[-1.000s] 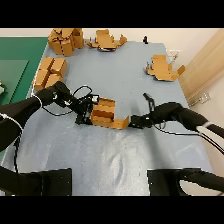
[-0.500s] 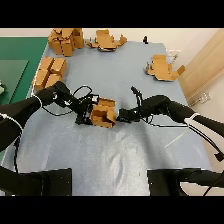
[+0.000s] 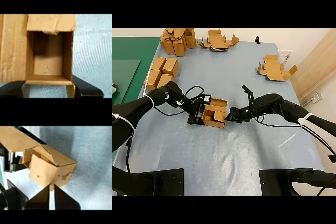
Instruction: Fold the box.
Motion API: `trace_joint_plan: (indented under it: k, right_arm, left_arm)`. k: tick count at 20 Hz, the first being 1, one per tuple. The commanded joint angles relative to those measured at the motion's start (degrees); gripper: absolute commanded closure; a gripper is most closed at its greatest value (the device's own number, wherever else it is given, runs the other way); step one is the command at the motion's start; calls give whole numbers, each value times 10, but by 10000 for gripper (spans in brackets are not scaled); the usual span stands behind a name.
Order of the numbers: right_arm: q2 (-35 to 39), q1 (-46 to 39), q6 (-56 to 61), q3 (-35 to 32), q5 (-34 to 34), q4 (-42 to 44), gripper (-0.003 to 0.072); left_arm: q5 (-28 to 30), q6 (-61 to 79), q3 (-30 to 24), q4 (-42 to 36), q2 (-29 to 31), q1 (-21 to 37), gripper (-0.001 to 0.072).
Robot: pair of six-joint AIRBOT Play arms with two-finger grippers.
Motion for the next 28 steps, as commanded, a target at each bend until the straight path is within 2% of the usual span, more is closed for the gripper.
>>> trace_joint_plan:
  k: [1, 4, 9, 10, 13, 16, 17, 20, 23, 28]
  right_arm:
    - [0, 0, 4, 1, -1, 2, 443]
    - [-1, 1, 35, 1, 9, -17, 375]
    - [-1, 3, 72, 8, 29, -45, 373]
    - [-1, 7, 87, 12, 26, -62, 321]
    - [-1, 9, 144, 31, 10, -122, 239]
    - [-10, 11, 156, 44, -2, -131, 188]
    - [-18, 15, 157, 52, -4, -130, 150]
    - [-55, 43, 158, 87, -12, -128, 150]
    - [-81, 68, 208, 119, -14, -146, 150]
    - [-82, 103, 353, 143, -17, -250, 151]
  left_arm:
    - [0, 0, 0, 0, 0, 0, 691]
    - [0, 0, 1, 0, 0, 0, 691]
    - [0, 0, 0, 0, 0, 0, 691]
    - [0, 0, 1, 0, 0, 0, 691]
    - [0, 0, 1, 0, 0, 0, 691]
    - [0, 0, 0, 0, 0, 0, 691]
    - [1, 0, 0, 0, 0, 0, 691]
    - [0, 0, 0, 0, 0, 0, 691]
    - [0, -6, 0, 0, 0, 0, 691]
    - [0, -14, 0, 0, 0, 0, 691]
